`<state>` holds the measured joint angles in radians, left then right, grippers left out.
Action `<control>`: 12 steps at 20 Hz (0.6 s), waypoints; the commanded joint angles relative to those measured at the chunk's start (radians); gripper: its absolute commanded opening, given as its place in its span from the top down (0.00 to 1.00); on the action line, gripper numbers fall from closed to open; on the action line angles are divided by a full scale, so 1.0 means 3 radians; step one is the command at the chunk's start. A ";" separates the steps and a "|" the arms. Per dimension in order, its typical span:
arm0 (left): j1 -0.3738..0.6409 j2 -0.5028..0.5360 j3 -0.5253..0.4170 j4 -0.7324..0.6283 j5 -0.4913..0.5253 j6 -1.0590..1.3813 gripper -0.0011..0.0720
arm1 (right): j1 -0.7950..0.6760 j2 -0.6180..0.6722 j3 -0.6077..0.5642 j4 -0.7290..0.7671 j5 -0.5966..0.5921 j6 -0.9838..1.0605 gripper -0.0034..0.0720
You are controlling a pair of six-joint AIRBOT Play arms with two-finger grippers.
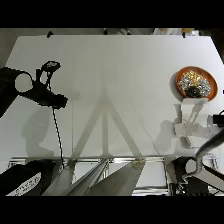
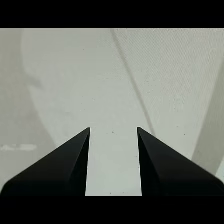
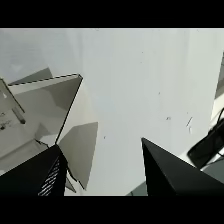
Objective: Fold the box and place the chain.
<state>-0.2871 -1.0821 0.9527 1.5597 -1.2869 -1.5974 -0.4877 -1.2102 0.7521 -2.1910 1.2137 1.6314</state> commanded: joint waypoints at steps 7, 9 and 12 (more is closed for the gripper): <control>0.0001 0.0003 0.0000 0.0001 0.0000 0.0001 0.53 | 0.0069 -0.0113 0.0003 0.0664 0.0122 -0.0589 0.94; 0.0001 0.0003 0.0000 0.0001 0.0001 0.0000 0.53 | 0.0379 0.0022 0.0003 0.0675 0.0237 -0.0673 0.94; 0.0001 0.0003 0.0000 0.0001 0.0000 0.0000 0.53 | 0.0905 0.0320 0.0001 0.1100 0.0317 -0.0694 0.94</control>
